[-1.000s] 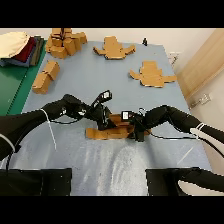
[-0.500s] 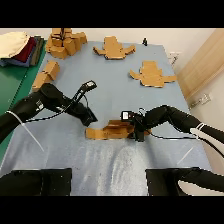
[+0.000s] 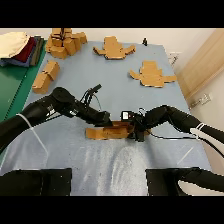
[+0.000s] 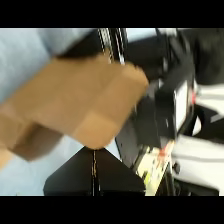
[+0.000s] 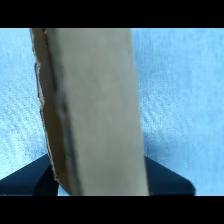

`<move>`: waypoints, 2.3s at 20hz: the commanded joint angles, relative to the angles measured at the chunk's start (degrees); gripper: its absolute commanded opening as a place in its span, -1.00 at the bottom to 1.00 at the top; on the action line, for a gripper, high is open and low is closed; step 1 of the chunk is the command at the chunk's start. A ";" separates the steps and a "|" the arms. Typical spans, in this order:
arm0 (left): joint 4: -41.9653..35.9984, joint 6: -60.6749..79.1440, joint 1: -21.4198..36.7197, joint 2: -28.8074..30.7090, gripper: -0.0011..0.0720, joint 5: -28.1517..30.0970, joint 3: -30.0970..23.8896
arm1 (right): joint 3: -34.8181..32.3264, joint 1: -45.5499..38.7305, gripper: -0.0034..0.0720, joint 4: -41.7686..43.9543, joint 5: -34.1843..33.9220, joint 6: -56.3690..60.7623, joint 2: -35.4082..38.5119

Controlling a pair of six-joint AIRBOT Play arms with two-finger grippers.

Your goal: Fold the box.

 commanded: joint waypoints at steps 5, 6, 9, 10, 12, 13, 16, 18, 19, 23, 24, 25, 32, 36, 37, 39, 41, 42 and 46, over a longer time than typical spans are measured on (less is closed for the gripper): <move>0.50 -2.60 0.00 -10.69 -0.94 12.24 4.31 | -0.02 0.00 0.46 0.02 0.00 0.00 0.02; 2.75 -4.28 -0.02 -11.89 -0.94 12.46 4.28 | -0.02 0.00 0.46 0.02 0.00 0.00 0.02; 5.73 -6.86 -0.02 -14.01 -0.94 12.46 4.31 | -0.04 0.00 0.46 0.02 0.00 0.00 0.02; 5.75 -6.82 -0.02 -14.12 -0.94 12.48 4.31 | -0.02 0.00 0.46 0.02 0.00 0.00 0.02; 5.73 -6.58 -0.02 -14.12 -0.94 12.46 4.68 | -0.02 0.00 0.46 0.02 0.02 0.00 0.02; 5.70 -6.43 0.00 -14.12 -0.93 12.46 4.94 | -0.02 0.00 0.46 0.02 0.00 0.00 0.02; 1.97 -0.13 0.46 -13.81 -0.93 10.49 7.50 | -0.02 0.00 0.46 0.02 0.02 0.00 0.02; -0.39 6.16 2.16 -11.91 -0.94 6.88 9.27 | -0.02 0.00 0.46 0.02 0.00 0.00 0.02; -0.26 7.78 3.87 -10.03 -0.94 4.87 9.31 | -0.02 0.00 0.46 0.02 0.00 0.00 0.02; 3.23 13.64 13.62 -0.57 -0.94 -8.28 7.17 | -0.02 0.00 0.46 0.02 0.00 0.00 0.02; 5.35 15.41 15.47 2.12 -0.94 -9.22 5.66 | -0.02 0.00 0.46 0.02 0.02 0.00 0.02; 8.48 17.42 16.70 5.01 -0.94 -9.97 3.89 | -0.02 0.00 0.46 0.02 0.00 0.00 0.02; 14.12 49.79 8.98 20.06 -0.93 -2.99 -12.66 | -0.02 0.00 0.46 0.02 0.00 0.00 0.02; 7.23 64.81 3.41 17.81 0.86 11.45 -19.80 | -0.02 0.00 0.46 0.02 0.02 0.00 0.02; 5.95 66.05 2.36 16.22 0.86 15.91 -20.41 | -0.02 0.00 0.46 0.02 0.00 0.00 0.02; 3.13 67.49 0.46 12.68 0.86 20.20 -20.31 | -0.02 0.00 0.46 0.02 0.00 0.00 0.02; -0.48 71.65 -0.81 8.83 0.86 20.52 -19.34 | -0.02 0.00 0.46 0.02 0.00 0.00 0.02; -1.81 73.40 -1.03 7.17 0.86 20.59 -18.78 | -0.02 0.00 0.46 0.02 0.00 0.00 0.02; -2.93 74.44 -1.25 3.19 0.78 20.46 -16.55 | -0.02 0.00 0.46 0.02 0.02 0.00 0.02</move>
